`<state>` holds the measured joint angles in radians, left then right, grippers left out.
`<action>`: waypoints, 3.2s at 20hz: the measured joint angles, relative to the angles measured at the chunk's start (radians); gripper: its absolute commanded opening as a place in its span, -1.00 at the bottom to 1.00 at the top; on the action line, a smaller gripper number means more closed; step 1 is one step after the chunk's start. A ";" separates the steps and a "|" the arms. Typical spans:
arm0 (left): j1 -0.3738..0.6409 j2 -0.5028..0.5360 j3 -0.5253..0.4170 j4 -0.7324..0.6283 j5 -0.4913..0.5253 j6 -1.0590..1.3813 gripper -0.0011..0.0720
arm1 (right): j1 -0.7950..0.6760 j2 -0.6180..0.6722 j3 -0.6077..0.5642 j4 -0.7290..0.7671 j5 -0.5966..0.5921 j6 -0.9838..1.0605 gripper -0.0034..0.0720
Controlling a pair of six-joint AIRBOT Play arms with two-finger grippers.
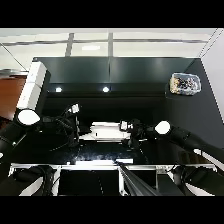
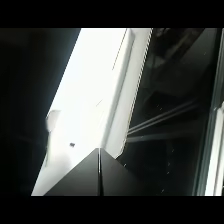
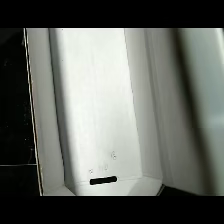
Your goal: Fold the box and place the chain.
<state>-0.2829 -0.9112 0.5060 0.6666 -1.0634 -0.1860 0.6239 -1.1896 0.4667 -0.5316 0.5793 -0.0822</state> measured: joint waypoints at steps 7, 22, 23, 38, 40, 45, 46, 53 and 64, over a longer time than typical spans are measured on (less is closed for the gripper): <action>-0.116 -0.067 0.000 -0.169 0.333 -0.040 -0.89 | 0.001 0.000 0.000 0.000 -0.001 0.001 0.13; -0.069 -0.124 0.015 -0.081 0.441 -0.050 0.73 | 0.001 0.000 0.000 0.000 0.000 0.001 0.13; -0.036 -0.098 0.016 -0.054 0.410 -0.050 0.96 | 0.001 0.000 0.000 0.000 0.000 0.000 0.13; 0.034 -0.071 -0.090 0.100 0.174 0.275 0.93 | 0.001 0.000 0.000 -0.001 0.000 0.001 0.13; 0.003 -0.093 -0.094 0.076 0.222 0.295 0.89 | 0.001 0.000 0.000 -0.001 0.000 0.001 0.13; -0.029 -0.149 -0.098 0.032 0.267 0.313 0.89 | 0.001 0.000 0.000 -0.001 0.000 0.000 0.13; -0.032 -0.154 -0.098 0.026 0.267 0.315 0.89 | 0.001 0.000 0.000 -0.001 0.000 0.000 0.13; -0.037 -0.166 -0.098 -0.029 0.269 0.338 0.40 | 0.001 0.000 0.000 -0.001 0.000 0.000 0.13; -0.037 -0.166 -0.098 -0.054 0.238 0.362 -0.07 | 0.001 0.000 0.000 -0.001 0.000 0.000 0.13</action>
<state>-0.3202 -1.0771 0.4076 0.6128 -0.8249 0.1764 0.6247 -1.1896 0.4667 -0.5323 0.5793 -0.0818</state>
